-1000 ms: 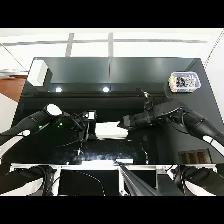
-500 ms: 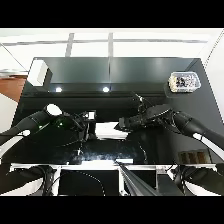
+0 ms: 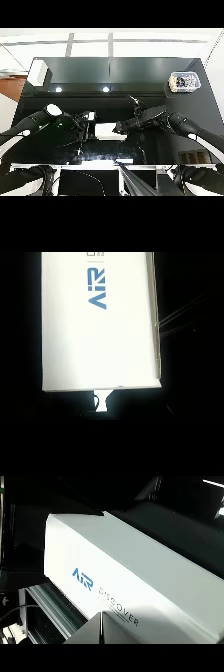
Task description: Fold the box and place the chain.
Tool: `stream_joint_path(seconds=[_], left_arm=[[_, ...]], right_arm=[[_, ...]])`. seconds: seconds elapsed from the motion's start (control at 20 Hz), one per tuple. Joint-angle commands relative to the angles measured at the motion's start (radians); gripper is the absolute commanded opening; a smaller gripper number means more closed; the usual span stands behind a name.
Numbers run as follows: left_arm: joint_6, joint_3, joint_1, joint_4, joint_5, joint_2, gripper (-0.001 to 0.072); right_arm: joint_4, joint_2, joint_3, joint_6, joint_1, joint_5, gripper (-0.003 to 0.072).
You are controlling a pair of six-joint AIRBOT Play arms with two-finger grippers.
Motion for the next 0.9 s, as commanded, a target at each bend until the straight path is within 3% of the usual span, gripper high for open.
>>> stream_joint_path(seconds=[0.0,0.4,0.85], left_arm=[[0.0,0.0,0.0,-0.003,0.0,0.0,0.0501],[0.0,0.0,0.0,-0.003,-0.001,0.0,0.0501],[0.0,0.0,0.0,-0.003,-0.001,0.0,0.0501]], right_arm=[[-0.027,-0.002,-0.001,0.004,0.003,0.016,0.0023],[-0.074,-0.001,0.001,0.043,0.002,0.007,0.0024],[-0.083,0.064,0.055,0.042,-0.164,-0.255,0.0023]])
